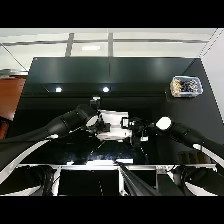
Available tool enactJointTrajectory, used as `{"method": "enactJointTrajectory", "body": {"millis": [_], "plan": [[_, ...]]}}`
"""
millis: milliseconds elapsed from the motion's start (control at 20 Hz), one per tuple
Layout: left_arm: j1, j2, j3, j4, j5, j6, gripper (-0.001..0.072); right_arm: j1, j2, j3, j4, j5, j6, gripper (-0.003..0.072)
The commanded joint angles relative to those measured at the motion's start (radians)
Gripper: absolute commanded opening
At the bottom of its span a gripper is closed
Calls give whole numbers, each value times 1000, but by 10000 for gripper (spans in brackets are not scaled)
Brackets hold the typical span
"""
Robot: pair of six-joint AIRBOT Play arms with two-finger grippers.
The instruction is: Fold the box and place the chain.
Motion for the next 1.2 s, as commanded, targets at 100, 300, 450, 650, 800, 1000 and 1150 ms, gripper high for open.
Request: {"method": "enactJointTrajectory", "body": {"millis": [100, 300, 450, 650, 800, 1000, 1150], "plan": [[0, -8, 1, -4, -4, 24, 31, 1, 0, -1, 0, 2, 0, 571], [0, 0, -1, -10, -41, 18, 30, 0, 29, 0, -68, 22, 25, 720], [7, 2, -2, -2, -77, 18, 30, 0, 82, 5, -199, 64, 101, 720], [11, 2, -2, -12, -83, -5, 30, 0, 115, 7, -218, 80, 109, 720], [14, 2, -2, -6, -70, -23, 30, 1, 115, 7, -213, 80, 109, 720], [15, 2, -2, -4, -66, -23, 30, 1, 115, 7, -213, 101, 174, 519], [15, 2, -2, -5, -63, -23, 30, 3, 115, 7, -213, 102, 253, 482]]}}
